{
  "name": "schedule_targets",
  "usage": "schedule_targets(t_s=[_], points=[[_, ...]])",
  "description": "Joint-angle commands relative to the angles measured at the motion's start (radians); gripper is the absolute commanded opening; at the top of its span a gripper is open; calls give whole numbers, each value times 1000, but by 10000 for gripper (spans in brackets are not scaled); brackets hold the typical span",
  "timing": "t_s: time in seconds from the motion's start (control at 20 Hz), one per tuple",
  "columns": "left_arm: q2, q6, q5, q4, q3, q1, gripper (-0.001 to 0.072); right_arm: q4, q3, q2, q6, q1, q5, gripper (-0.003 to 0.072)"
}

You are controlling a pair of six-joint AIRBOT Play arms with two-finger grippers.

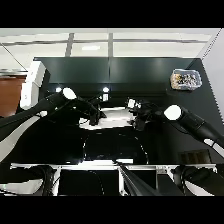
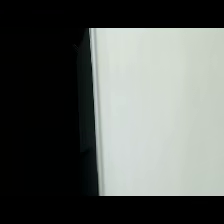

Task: Fold the box and place the chain.

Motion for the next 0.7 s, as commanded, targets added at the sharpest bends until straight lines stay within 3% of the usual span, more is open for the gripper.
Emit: schedule_targets(t_s=[0.0, 0.2, 0.65], points=[[-1, 1, -3, 0, 0, -1, 27, 197, 1, -41, -209, -7, 78, 705], [0, 1, -12, 0, 0, -1, 27, 252, 1, -108, -315, -7, 151, 705], [0, 1, -26, 1, 0, -1, 27, 168, 1, -172, -327, -11, 134, 705]])
